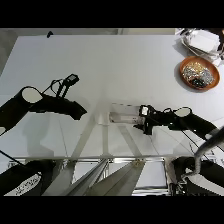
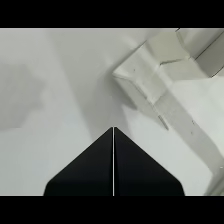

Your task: Fold the box and place the chain.

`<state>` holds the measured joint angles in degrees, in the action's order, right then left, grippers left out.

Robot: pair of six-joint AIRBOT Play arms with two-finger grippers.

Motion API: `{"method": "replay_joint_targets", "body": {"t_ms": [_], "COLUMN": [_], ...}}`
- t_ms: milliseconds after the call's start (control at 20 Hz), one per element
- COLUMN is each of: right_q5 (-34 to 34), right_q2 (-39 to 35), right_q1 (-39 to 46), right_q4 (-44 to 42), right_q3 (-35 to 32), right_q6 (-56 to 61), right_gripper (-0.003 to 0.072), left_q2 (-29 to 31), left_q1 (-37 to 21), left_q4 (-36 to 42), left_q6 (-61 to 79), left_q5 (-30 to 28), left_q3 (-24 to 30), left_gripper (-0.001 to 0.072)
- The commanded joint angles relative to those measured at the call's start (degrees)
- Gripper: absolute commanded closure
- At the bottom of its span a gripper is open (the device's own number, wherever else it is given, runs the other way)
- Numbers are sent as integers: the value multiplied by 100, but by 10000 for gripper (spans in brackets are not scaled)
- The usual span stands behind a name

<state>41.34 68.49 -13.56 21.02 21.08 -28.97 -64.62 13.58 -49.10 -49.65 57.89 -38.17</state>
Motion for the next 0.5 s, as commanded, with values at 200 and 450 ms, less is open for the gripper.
{"method": "replay_joint_targets", "body": {"t_ms": [200, 450], "right_q5": [2, 2], "right_q2": [-4, -4], "right_q1": [0, 0], "right_q4": [0, 0], "right_q3": [0, 0], "right_q6": [-2, -2], "right_gripper": [287, 287], "left_q2": [-1296, -1390], "left_q1": [525, 739], "left_q4": [632, 914], "left_q6": [-719, -673], "left_q5": [-348, -785], "left_q3": [181, 179], "left_gripper": [708, 708]}}
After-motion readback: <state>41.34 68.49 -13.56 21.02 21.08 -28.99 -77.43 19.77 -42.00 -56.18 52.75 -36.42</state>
